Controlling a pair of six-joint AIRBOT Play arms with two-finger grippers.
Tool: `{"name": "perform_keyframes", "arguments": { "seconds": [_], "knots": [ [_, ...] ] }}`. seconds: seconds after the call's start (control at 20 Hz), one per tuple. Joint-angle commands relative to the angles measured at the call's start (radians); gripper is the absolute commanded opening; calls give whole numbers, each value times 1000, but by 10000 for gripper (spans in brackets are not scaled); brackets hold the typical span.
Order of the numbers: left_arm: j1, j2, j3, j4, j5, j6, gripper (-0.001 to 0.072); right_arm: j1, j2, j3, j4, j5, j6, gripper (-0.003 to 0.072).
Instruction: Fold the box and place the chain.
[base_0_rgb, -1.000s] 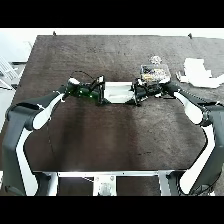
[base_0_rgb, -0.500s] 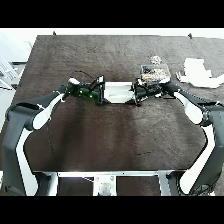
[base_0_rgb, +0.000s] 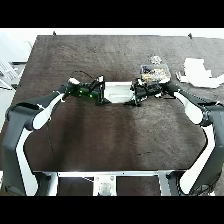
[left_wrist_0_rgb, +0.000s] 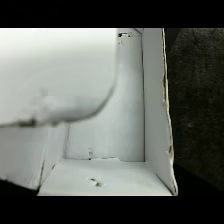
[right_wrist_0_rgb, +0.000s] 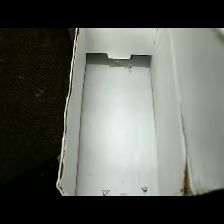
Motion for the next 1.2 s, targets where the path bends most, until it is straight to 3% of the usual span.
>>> {"name": "perform_keyframes", "arguments": {
  "seconds": [0.0,0.5,0.85,0.9,1.0,1.15],
  "knots": [
    [1,0,0,1,-5,-1,420,-1,13,0,-24,0,12,720],
    [1,0,0,2,1,-1,420,-45,148,0,-227,51,195,720],
    [1,0,0,1,0,-1,420,-129,248,0,-211,56,289,710],
    [1,0,0,1,0,-1,420,-127,250,0,-185,71,301,613],
    [1,0,0,1,0,-1,420,-113,250,0,-106,140,304,20],
    [1,0,0,1,-5,-5,420,-71,250,0,9,148,337,12]
  ]
}}
